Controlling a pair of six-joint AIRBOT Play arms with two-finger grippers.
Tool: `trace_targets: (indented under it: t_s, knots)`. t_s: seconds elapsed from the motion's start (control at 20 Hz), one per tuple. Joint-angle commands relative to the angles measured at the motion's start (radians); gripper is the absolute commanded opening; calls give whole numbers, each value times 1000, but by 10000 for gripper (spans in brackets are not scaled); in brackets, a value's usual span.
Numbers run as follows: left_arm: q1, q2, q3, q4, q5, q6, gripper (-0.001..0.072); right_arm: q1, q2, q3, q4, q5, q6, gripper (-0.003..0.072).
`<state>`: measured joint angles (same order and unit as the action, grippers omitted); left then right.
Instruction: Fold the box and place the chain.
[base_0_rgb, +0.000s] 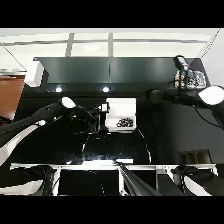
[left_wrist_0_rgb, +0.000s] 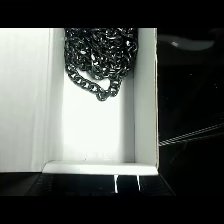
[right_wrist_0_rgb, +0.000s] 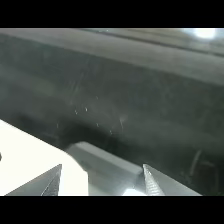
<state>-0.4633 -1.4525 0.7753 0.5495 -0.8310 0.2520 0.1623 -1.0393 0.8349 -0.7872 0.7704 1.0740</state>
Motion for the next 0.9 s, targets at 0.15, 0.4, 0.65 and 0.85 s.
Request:
trace_targets:
  t_s: [0.15, 0.4, 0.65, 0.85]
  knots:
    - [0, -1, 1, 0, -2, 2, 487, 74, -376, 248, 42, 26, -113, 603]
    - [0, -1, 1, 0, -2, 2, 487, 111, -365, 252, -55, 252, -434, 603]
    - [0, -1, 1, 0, -2, 3, 488, 104, -240, 219, -113, 453, -493, 603]
    - [-1, -1, 1, 0, -3, 3, 488, 114, -211, 82, -12, 360, -626, 603]
